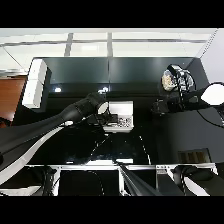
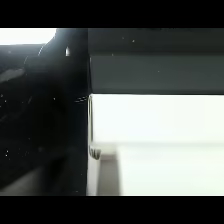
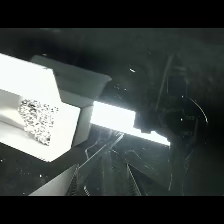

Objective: Fold the box and place the chain.

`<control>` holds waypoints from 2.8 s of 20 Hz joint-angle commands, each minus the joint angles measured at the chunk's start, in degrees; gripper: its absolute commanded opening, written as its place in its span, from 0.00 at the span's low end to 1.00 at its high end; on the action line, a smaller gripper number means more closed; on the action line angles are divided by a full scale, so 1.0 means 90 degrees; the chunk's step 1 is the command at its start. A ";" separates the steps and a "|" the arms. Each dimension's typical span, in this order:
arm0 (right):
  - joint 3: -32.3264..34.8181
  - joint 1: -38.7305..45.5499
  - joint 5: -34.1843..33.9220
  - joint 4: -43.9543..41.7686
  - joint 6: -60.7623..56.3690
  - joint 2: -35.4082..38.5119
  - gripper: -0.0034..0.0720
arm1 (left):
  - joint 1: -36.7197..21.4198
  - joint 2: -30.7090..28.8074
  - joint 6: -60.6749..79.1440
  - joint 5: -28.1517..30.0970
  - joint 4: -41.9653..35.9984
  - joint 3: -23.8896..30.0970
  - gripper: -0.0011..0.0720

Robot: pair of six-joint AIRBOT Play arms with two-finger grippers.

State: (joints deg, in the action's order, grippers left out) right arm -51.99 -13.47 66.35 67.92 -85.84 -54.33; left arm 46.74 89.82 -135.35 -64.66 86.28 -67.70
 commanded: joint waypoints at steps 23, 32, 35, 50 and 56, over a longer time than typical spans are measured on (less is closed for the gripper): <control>0.0100 0.0017 -0.0250 0.0299 -0.0083 0.0019 0.53 | -0.3789 -0.3483 1.1504 0.1345 -0.5238 0.4415 0.97; 0.0100 0.0017 -0.0257 0.0277 -0.0085 0.0019 0.53 | -0.3092 -0.2703 1.6837 0.2038 -0.6256 0.4277 1.00; 0.0100 0.0017 -0.0255 0.0274 -0.0085 0.0019 0.53 | -0.3055 -0.2059 1.7437 0.2018 -0.6645 0.3849 1.00; 0.0100 0.0017 -0.0296 0.0260 -0.0085 0.0019 0.53 | -0.2642 -0.1234 1.7376 0.1880 -0.6538 0.3172 1.00; 0.0104 0.0015 -0.0668 0.0189 -0.0083 0.0015 0.53 | -0.2324 -0.1234 1.7374 0.2327 -0.6521 0.3174 0.50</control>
State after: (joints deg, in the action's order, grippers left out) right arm -51.11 -13.37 62.02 70.04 -86.61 -54.17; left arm 24.95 78.67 21.04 -45.47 27.40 -39.09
